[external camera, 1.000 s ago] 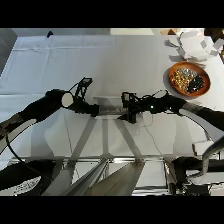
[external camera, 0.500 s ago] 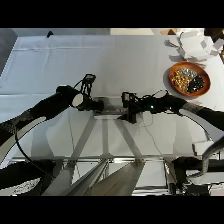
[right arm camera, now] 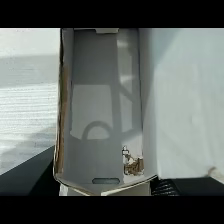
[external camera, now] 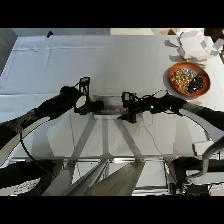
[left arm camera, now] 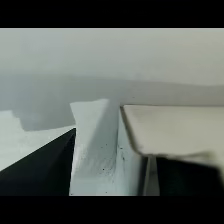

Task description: Fold the box and place the chain.

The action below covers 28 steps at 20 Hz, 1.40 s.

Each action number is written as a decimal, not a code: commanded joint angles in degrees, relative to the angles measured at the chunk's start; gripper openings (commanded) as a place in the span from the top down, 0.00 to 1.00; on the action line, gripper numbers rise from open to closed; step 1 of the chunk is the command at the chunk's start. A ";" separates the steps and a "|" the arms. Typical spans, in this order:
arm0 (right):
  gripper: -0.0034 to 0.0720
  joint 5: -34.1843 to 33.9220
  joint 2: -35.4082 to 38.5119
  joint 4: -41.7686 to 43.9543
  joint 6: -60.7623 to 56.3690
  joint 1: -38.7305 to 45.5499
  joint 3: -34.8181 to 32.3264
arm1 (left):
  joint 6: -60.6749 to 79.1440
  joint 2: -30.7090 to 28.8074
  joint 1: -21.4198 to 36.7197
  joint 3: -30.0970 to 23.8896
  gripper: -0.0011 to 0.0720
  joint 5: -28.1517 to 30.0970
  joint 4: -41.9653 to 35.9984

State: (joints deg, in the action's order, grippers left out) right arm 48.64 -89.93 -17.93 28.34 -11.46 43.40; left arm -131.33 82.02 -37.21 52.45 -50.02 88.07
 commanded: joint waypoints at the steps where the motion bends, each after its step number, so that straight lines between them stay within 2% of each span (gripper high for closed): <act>1: 0.35 0.04 -0.02 -0.09 0.02 -0.02 0.02 | -5.33 0.37 -0.04 0.07 0.50 0.46 0.52; 2: 0.35 0.04 -0.02 -0.09 0.02 -0.02 0.02 | -5.18 0.37 -0.04 0.07 0.68 0.46 0.50; 3: 0.35 0.07 -0.02 -0.09 0.02 -0.02 0.02 | -5.18 0.37 -0.04 0.07 0.78 0.35 0.44; 4: 0.35 0.07 -0.02 -0.09 0.02 -0.02 0.02 | -5.07 0.37 -0.02 0.07 0.99 -0.15 0.31; 8: 0.35 0.04 -0.02 -0.09 0.02 -0.02 0.02 | -0.68 0.35 -0.02 0.07 0.98 -1.90 0.24; 9: 0.35 0.04 -0.02 -0.09 0.02 -0.02 0.02 | -0.63 0.33 -0.02 0.07 0.95 -2.01 0.22; 10: 0.35 0.07 -0.02 -0.07 0.02 -0.02 0.02 | -0.15 0.31 -0.02 0.07 0.84 -2.16 -0.28; 12: 0.35 0.04 -0.02 -0.07 0.02 -0.02 0.02 | 5.18 0.24 -0.02 0.07 0.34 -2.43 -2.34; 13: 0.35 0.04 -0.02 -0.09 0.02 -0.02 0.02 | 8.35 0.17 -0.02 0.07 0.24 -2.93 -3.21; 17: 0.35 0.04 -0.02 -0.07 0.02 -0.02 0.02 | 16.22 -2.27 0.13 0.07 0.24 -6.01 -3.41; 20: 0.35 0.07 -0.02 -0.09 0.02 -0.02 0.02 | 21.03 -7.10 1.49 0.04 0.24 -6.43 -3.41; 23: 0.35 0.07 -0.02 -0.09 0.02 -0.02 0.02 | 24.50 -13.07 5.53 0.04 0.24 -9.09 -5.16; 25: 0.35 0.07 -0.02 -0.07 0.02 -0.02 0.02 | 32.46 -16.37 9.94 0.04 0.24 -11.50 -11.61; 28: 0.35 0.04 -0.02 -0.07 0.02 -0.02 0.02 | 52.63 -18.23 18.08 0.04 0.24 -14.53 -26.80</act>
State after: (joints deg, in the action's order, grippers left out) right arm 48.66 -89.93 -18.02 28.36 -11.46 43.38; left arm -95.79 66.32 -25.12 52.49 -61.41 73.65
